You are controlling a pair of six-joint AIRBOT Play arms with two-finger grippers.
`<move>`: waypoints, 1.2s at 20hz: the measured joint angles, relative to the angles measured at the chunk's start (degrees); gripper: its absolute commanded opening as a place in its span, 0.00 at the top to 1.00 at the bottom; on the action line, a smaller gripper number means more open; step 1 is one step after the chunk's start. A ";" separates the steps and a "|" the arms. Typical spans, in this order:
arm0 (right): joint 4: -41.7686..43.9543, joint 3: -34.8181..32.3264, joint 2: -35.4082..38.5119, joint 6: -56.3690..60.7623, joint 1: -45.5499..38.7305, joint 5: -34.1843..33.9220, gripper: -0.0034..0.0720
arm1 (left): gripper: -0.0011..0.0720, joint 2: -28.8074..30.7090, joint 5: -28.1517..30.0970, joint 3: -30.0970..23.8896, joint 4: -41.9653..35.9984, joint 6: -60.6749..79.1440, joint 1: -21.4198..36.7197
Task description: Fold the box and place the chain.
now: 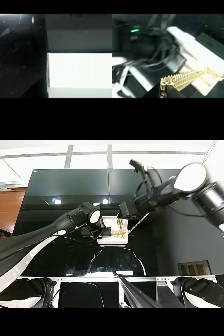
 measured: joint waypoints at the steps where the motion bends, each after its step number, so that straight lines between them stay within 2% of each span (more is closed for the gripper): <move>1: 0.24 -2.89 0.00 0.22 0.24 -2.82 0.92 | 0.95 0.00 0.00 0.00 0.02 0.00 0.00; 2: 0.24 -5.40 -0.02 0.42 0.48 -4.92 0.92 | 0.95 0.00 0.00 0.00 0.04 0.00 0.00; 3: 0.42 -7.69 -0.02 0.61 0.70 -6.75 0.86 | 0.95 0.00 0.00 0.00 0.07 0.02 0.00; 4: 0.37 -9.73 -0.02 0.83 0.79 -8.17 0.52 | 0.95 0.00 0.00 0.00 0.09 0.00 0.00; 5: 0.11 -11.17 -0.02 0.98 0.76 -9.01 0.44 | 0.95 0.00 0.00 0.00 0.09 0.00 0.00; 10: -4.13 -13.68 2.23 1.27 -5.57 -6.14 0.45 | 0.95 0.00 0.00 0.00 0.13 0.02 0.00; 14: -18.64 -14.75 4.26 3.54 -16.13 -8.74 0.45 | 0.95 0.00 0.00 0.00 0.11 0.02 0.00; 15: -23.56 -15.47 4.31 6.08 -18.60 -11.02 0.20 | 0.95 0.00 0.00 0.00 0.11 0.02 0.00; 16: -27.39 -16.20 4.04 8.92 -20.74 -13.51 0.05 | 0.95 0.00 0.00 0.00 0.11 0.02 0.00; 18: -31.87 -17.14 2.16 13.40 -24.35 -19.08 0.06 | 0.95 0.00 0.00 0.00 0.11 0.02 0.00; 20: -32.61 -16.68 -1.44 17.07 -27.26 -24.48 0.06 | 0.95 0.00 -0.02 0.00 0.11 0.02 0.00; 24: -28.79 -9.01 -12.41 21.24 -31.10 -29.59 0.06 | 0.95 0.00 -0.02 0.00 0.11 0.02 0.00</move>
